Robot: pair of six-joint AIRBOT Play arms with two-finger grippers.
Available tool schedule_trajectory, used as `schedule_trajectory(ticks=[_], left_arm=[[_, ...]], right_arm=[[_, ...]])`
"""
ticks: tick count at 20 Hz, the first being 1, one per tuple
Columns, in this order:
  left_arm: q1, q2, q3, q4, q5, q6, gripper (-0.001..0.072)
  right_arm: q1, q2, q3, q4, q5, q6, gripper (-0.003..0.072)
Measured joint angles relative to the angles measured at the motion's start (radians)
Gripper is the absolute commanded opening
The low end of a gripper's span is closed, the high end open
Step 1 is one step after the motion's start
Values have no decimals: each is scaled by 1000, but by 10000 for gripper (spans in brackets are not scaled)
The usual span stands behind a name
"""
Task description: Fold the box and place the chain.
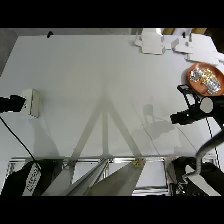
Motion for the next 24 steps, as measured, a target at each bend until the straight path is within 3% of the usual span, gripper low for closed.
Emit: schedule_trajectory(ticks=[2,4,5,7,8,13,19,20,22,24], left_arm=[[-14,47,0,0,-57,-14,261],[-22,74,0,0,-126,-23,260],[-25,83,0,-1,-159,-27,223],[-28,93,0,-2,-211,-31,30],[-28,96,0,-2,-230,-31,10],[-30,102,-14,-3,-262,-34,41],[-34,103,-112,-3,-180,-34,42],[-38,103,-125,-3,-165,-33,52],[-47,103,-143,-3,-135,-31,154],[-53,103,-152,-2,-117,-29,158]], right_arm=[[0,0,0,0,0,0,21],[0,0,0,0,0,0,21],[0,0,0,0,0,0,21],[0,0,0,0,0,0,21],[0,0,0,0,0,0,21],[0,0,0,0,0,0,21],[0,0,0,0,0,0,21],[0,0,0,0,0,0,21],[0,0,0,0,0,0,21],[0,0,0,0,0,0,21]])
